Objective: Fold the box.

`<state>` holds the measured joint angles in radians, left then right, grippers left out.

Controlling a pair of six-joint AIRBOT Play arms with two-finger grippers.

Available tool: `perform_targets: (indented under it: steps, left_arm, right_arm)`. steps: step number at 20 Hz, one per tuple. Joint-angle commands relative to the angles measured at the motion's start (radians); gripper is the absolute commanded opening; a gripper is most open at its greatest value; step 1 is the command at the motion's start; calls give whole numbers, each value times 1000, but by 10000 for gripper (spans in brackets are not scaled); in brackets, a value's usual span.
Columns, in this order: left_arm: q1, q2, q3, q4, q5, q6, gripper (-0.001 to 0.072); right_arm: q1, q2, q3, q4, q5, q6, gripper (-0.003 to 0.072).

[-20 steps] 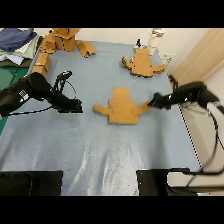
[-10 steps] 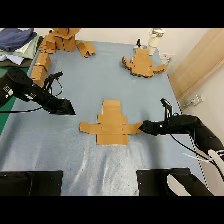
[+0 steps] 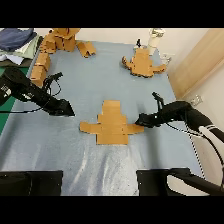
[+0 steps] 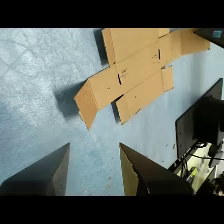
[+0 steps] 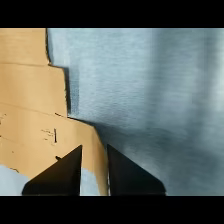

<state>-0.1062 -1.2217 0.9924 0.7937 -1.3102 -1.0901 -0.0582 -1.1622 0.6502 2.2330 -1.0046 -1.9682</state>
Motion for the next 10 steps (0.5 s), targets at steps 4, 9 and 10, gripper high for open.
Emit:
perform_targets:
  steps: [4,9,10]
  left_arm:
    - [2,0,0,-13,-55,2,474]
    - [19,-34,0,-28,-51,8,476]
    - [23,-50,0,-31,-44,32,477]
  right_arm:
    - [54,-72,29,31,-54,-63,81]
    - [87,-48,-8,110,-69,-182,0]
    - [119,-24,-45,108,-37,-188,-1]
